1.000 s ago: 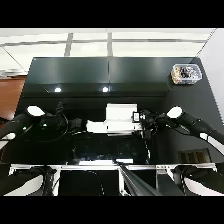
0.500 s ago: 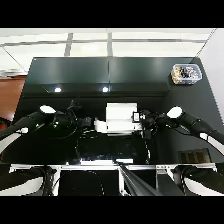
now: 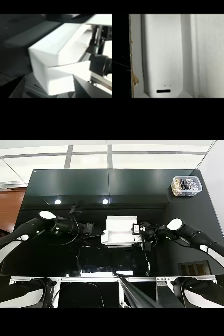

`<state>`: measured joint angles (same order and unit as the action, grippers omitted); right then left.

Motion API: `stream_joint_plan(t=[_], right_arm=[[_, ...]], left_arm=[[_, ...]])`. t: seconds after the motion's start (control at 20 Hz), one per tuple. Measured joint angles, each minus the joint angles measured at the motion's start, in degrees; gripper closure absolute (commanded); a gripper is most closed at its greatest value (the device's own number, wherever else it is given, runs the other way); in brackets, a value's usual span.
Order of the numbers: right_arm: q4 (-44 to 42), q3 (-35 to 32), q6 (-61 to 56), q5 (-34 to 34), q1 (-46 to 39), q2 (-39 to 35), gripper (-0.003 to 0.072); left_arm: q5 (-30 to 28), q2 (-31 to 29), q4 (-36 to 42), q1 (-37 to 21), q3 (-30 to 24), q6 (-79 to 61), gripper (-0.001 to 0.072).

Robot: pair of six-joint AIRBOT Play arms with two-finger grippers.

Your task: Fold the box and place the chain.

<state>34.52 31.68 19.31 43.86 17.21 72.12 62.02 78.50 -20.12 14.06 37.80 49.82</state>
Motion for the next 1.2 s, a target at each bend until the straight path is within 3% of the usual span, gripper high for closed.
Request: stream_joint_plan(t=[0.1,0.55,0.9,1.0,1.2], right_arm=[[0.0,0.0,0.0,0.0,0.0,0.0,0.0444],[0.0,0.0,0.0,0.0,0.0,0.0,0.0444],[0.0,0.0,0.0,-0.2,0.0,0.0,0.0444],[0.0,0.0,0.0,-0.2,0.0,0.0,0.0444],[0.0,0.0,0.0,-0.3,0.0,0.0,0.0444]], left_arm=[[0.0,0.0,0.0,1.6,0.9,0.5,0.0226],[-1.3,0.0,-2.2,6.4,3.3,8.6,0.0227],[-5.6,0.0,-17.8,12.8,9.1,25.8,0.023],[-6.4,0.0,-22.2,14.6,10.6,30.8,0.0346],[-7.4,0.0,-27.4,17.4,13.0,37.0,0.0357]])
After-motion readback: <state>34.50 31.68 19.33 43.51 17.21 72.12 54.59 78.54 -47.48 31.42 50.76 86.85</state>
